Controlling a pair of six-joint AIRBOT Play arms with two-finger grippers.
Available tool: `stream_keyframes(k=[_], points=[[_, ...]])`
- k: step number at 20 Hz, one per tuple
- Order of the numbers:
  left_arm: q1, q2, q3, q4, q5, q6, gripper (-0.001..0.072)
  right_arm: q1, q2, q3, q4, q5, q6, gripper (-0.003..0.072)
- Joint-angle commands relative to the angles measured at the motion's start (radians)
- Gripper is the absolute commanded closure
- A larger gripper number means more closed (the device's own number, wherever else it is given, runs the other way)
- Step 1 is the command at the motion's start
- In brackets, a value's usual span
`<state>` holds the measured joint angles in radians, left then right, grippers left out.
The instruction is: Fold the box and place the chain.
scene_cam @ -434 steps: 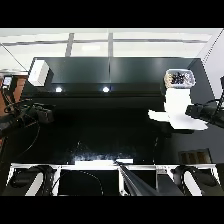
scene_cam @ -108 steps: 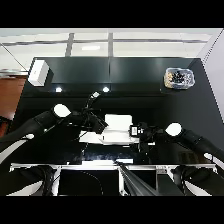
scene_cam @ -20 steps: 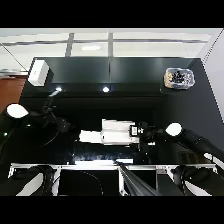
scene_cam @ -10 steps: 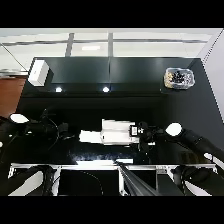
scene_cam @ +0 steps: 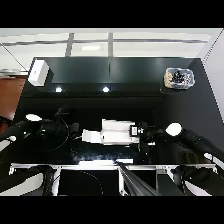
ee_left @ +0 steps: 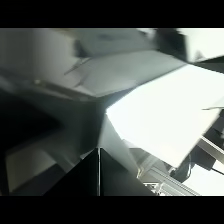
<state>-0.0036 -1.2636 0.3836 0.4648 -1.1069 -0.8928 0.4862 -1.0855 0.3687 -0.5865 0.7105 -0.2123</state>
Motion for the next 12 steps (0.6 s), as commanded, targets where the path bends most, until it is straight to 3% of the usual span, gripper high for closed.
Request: stream_keyframes(k=[1, 12], points=[[-0.023, -0.011, 0.000, -0.055, -0.005, 0.077, 0.0680, 0.001, -0.001, 0.000, 0.000, 0.000, 0.000, 0.0221], [-0.067, -0.011, 0.000, 0.107, 0.045, -0.039, 0.0683, 0.001, -0.001, 0.000, 0.000, 0.000, 0.000, 0.0220]])
